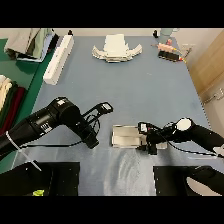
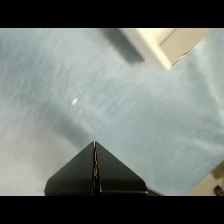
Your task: Fold the box.
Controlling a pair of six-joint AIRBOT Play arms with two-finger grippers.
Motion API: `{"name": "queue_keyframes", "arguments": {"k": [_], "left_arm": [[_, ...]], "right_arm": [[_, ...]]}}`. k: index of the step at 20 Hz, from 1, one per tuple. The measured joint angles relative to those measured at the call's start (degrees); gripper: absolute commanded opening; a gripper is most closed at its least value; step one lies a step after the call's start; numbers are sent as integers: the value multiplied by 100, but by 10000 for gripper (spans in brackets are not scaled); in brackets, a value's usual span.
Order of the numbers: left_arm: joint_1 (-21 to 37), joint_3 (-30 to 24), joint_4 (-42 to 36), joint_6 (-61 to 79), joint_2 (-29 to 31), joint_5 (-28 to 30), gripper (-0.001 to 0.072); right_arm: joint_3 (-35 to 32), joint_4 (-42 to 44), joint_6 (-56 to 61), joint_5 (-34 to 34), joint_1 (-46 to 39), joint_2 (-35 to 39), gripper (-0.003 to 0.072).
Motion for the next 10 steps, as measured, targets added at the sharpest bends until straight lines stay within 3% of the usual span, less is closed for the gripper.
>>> {"name": "queue_keyframes", "arguments": {"k": [1, 2, 3, 7, 10], "left_arm": [[160, -120, -273, 649, 0, 275, 251], [343, -249, -566, 1320, 4, 538, 576], [529, -398, -955, 2074, 4, 857, 698], [918, -966, -2153, 4588, -2, 2081, 698], [1019, -1261, -2638, 6052, -74, 2549, 698]], "right_arm": [[0, 0, 0, 2, 0, 0, 450], [0, 0, 0, 0, 0, 0, 449], [0, 0, 0, 0, 0, 0, 449], [0, 0, 2, 0, 0, 0, 449], [0, 0, 0, 0, 0, 0, 450]]}}
